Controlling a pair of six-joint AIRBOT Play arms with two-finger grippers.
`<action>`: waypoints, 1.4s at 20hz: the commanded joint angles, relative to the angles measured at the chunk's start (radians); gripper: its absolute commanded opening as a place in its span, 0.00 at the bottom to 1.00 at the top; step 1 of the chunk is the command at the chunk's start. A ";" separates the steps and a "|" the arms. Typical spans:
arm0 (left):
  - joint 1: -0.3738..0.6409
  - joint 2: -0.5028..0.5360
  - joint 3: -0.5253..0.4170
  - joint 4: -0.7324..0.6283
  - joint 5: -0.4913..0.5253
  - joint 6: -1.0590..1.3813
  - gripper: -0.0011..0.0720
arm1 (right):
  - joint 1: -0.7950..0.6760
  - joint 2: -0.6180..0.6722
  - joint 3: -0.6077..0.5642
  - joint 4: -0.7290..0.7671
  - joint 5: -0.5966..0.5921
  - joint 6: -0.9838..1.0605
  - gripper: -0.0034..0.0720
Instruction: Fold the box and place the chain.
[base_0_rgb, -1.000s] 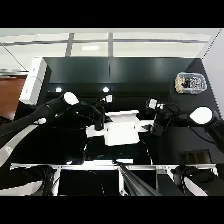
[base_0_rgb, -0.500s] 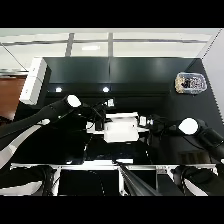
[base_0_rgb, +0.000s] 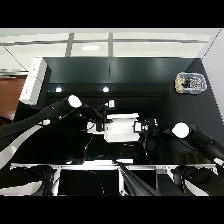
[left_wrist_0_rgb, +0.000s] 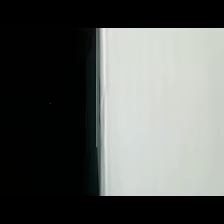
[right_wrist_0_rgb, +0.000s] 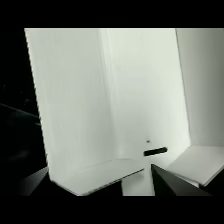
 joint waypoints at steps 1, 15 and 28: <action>0.000 0.000 -0.001 0.003 0.000 0.000 0.05 | 0.000 -0.008 0.056 0.031 -0.061 -0.047 0.98; 0.000 0.000 -0.001 0.003 0.003 0.000 0.05 | -0.081 -0.021 0.100 0.067 -0.052 -0.100 0.98; 0.000 -0.001 -0.001 0.003 0.005 0.000 0.05 | -0.096 -0.051 0.041 0.243 0.053 -0.268 0.98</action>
